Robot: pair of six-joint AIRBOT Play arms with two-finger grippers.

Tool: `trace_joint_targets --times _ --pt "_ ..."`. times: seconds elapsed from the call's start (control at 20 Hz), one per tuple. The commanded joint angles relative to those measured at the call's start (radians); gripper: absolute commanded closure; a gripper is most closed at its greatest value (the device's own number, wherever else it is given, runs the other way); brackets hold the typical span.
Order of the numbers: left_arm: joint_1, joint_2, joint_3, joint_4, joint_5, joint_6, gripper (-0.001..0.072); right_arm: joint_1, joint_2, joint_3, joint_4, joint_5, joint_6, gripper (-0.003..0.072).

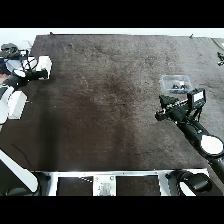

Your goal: Fold the box and place the chain.

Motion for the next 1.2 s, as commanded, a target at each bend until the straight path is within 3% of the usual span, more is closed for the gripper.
trace_joint_targets --times 0.0,0.2,0.25,0.3,0.35,0.5,0.7,0.8,1.05,1.15 --pt "0.001 0.073 0.002 0.001 -0.012 0.000 -0.0011 0.000 0.001 0.000 0.000 -0.001 -0.001 0.0700" --pt "0.001 0.256 0.002 0.000 -0.073 0.000 -0.0011 0.000 0.001 0.002 0.000 -0.037 0.000 0.0700" --pt "0.001 0.309 0.002 -0.003 -0.113 -0.007 0.0041 0.000 0.001 0.002 0.000 -0.049 0.000 0.0700" --pt "0.001 0.363 0.002 -0.012 -0.164 -0.007 0.0409 0.000 0.001 0.002 0.000 -0.057 0.000 0.0699" --pt "0.001 0.406 -0.001 -0.054 -0.184 0.003 0.0693 0.000 0.001 0.002 0.000 -0.061 0.000 0.0699" --pt "-0.008 0.582 -0.116 -0.319 -0.151 0.298 0.0704 0.000 0.012 0.002 0.000 -0.083 0.085 0.0699" --pt "-0.096 0.883 -0.467 -0.505 0.064 0.711 0.0705 0.000 0.062 0.001 -0.001 -0.105 0.090 0.0699" --pt "-0.136 1.022 -0.649 -0.619 0.122 0.871 0.0705 0.001 0.085 0.000 -0.001 -0.100 0.090 0.0700" --pt "-0.153 1.325 -1.036 -0.938 -0.029 1.206 0.0705 0.001 0.172 -0.060 0.000 -0.092 0.090 0.0700" --pt "-0.153 1.456 -1.185 -1.061 -0.042 1.320 0.0705 0.001 0.222 -0.097 -0.001 -0.093 0.090 0.0700"
